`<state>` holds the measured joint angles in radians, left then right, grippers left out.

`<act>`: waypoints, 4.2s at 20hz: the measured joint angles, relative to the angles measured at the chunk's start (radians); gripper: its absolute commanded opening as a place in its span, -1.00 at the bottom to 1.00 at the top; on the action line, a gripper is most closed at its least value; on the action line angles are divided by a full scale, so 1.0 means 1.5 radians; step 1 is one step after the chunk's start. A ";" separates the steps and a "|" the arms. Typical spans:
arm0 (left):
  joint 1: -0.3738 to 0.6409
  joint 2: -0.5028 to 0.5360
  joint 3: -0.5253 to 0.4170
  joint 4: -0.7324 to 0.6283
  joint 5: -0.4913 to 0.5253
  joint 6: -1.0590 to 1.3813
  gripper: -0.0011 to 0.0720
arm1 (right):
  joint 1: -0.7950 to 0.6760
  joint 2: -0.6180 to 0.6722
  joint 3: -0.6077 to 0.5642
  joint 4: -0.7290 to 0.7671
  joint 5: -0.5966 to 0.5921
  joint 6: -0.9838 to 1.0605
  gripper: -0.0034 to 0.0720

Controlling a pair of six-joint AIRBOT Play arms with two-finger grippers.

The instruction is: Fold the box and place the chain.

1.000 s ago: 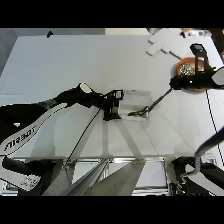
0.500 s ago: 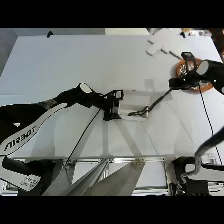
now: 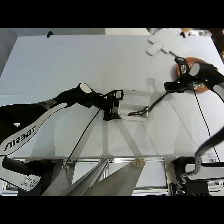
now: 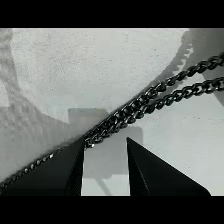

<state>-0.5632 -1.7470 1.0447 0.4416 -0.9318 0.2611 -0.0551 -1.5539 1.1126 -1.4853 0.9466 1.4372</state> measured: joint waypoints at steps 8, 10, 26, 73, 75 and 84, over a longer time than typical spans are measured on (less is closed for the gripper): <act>0.000 0.000 0.000 0.000 0.000 0.000 -0.61 | 0.004 -0.014 0.000 0.000 0.012 0.002 -0.87; 0.000 0.000 0.000 0.000 0.000 0.000 -0.61 | 0.004 -0.015 0.000 0.000 0.016 0.002 -0.87; 0.000 0.000 0.000 0.000 0.000 0.000 -0.61 | 0.029 0.132 -0.007 0.047 0.073 -0.044 -0.87; 0.000 0.000 0.000 0.000 0.000 0.000 -0.61 | 0.164 0.457 -0.288 0.241 -0.071 -0.158 -0.09; 0.000 0.000 0.000 0.000 0.000 0.000 -0.61 | 0.123 0.453 -0.288 0.248 -0.078 -0.156 -0.09; 0.000 0.000 0.000 0.000 0.000 0.000 -0.61 | 0.071 0.269 -0.234 0.234 -0.125 -0.126 -0.09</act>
<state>-0.5632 -1.7470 1.0447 0.4412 -0.9318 0.2611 0.0517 -1.1500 0.7612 -1.1339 0.7589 1.2484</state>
